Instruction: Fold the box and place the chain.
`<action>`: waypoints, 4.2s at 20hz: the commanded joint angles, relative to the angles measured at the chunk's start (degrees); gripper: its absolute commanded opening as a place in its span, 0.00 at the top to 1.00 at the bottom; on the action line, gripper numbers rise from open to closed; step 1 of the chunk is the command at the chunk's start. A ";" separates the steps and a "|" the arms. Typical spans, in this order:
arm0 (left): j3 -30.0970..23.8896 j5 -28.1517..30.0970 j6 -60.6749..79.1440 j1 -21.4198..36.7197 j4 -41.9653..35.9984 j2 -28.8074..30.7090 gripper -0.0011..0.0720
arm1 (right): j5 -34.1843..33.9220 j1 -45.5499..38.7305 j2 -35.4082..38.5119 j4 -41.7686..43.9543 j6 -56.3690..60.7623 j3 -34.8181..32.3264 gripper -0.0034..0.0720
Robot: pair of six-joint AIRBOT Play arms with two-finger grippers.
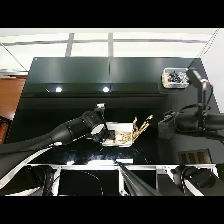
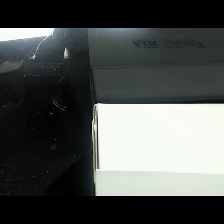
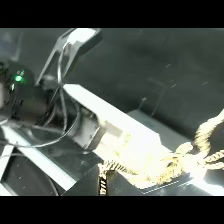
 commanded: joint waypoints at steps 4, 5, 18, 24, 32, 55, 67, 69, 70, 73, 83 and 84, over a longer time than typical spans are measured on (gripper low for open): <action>-0.04 0.00 0.00 -0.02 0.00 -0.02 0.94 | -3.63 4.87 0.17 5.51 1.92 -4.90 0.94; -0.04 -0.02 0.00 -0.02 0.00 -0.02 0.94 | -5.70 5.55 0.17 8.33 2.29 -5.35 0.94; -0.04 -0.02 0.00 0.00 0.02 -0.02 0.94 | -12.11 3.91 -11.39 9.18 -1.57 -3.34 0.36; -0.04 -0.04 0.00 -0.02 0.00 -0.02 0.94 | 7.02 -19.41 -6.91 -6.69 -37.73 -2.56 0.36; -0.04 0.00 0.00 0.00 0.02 -0.02 0.94 | -16.17 -10.45 -12.83 -4.59 -65.07 -23.98 0.00; -0.04 0.00 0.00 -0.02 0.00 -0.02 0.94 | -30.38 9.22 -23.02 5.38 -77.31 -24.68 0.01; -0.04 0.00 0.00 0.00 0.00 -0.02 0.94 | -31.10 9.22 -23.04 5.38 -75.58 -25.00 0.01; -0.04 0.00 0.00 0.00 0.00 -0.02 0.94 | -30.97 9.25 -23.06 5.38 -75.58 -25.07 0.01; -0.04 0.00 0.00 0.00 0.00 -0.02 0.94 | -30.95 9.25 -23.12 5.38 -75.58 -25.07 0.01; -0.04 0.00 0.00 0.00 0.00 -0.02 0.94 | -30.99 9.25 -23.87 5.38 -75.56 -25.07 0.01; -0.04 -0.02 0.00 -0.02 0.00 -0.02 0.94 | -30.14 9.22 -23.98 5.35 -72.81 -25.03 0.94; -0.04 -0.02 0.00 -0.02 0.00 -0.02 0.94 | -29.77 9.22 -23.89 5.29 -71.41 -24.92 0.94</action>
